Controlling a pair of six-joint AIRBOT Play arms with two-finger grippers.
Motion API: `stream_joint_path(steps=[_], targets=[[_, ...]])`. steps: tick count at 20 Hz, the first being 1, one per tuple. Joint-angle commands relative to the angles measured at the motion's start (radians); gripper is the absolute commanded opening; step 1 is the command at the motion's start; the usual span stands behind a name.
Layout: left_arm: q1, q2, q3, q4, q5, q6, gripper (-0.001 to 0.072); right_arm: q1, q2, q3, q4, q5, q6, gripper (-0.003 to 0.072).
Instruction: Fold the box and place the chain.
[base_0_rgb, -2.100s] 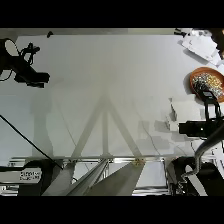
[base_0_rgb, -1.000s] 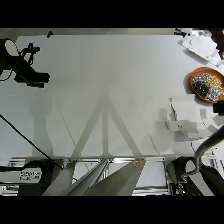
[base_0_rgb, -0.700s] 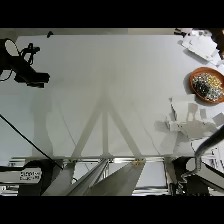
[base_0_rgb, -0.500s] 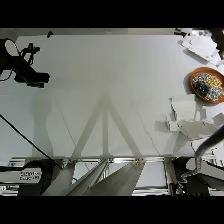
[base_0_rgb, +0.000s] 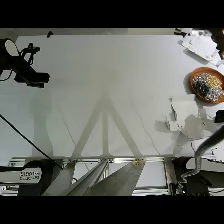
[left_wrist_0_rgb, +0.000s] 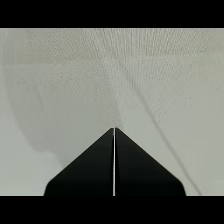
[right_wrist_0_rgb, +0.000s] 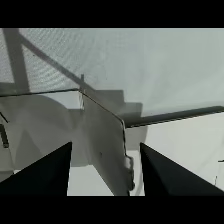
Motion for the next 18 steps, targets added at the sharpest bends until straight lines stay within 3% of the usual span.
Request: stream_joint_path(steps=[1,3,4,6,10,13,18], targets=[[0.001,-0.001,0.000,0.000,0.000,0.000,0.0012,0.000,-0.035,0.001,0.023,0.001,-0.024,0.0319],[0.001,-0.001,0.000,0.000,0.000,0.000,0.0012,0.005,-0.037,0.001,0.025,0.006,-0.025,0.0029],[0.001,-0.001,0.000,0.000,0.000,0.000,0.0012,0.006,-0.035,0.001,0.031,0.022,-0.029,0.0009],[0.001,-0.001,0.000,0.000,0.000,0.000,0.0012,0.010,-0.034,0.001,0.116,0.075,-0.053,0.0008],[0.001,-0.001,0.000,0.000,0.000,0.000,0.0012,0.069,-0.007,-0.003,0.481,0.154,-0.123,0.0007],[0.001,-0.001,0.000,0.000,0.000,0.000,0.0012,0.178,0.081,-0.066,0.776,0.177,-0.245,0.0007],[0.001,-0.001,0.000,0.000,0.000,0.000,0.0012,0.401,0.276,-0.318,0.849,0.029,-0.248,0.0007]])
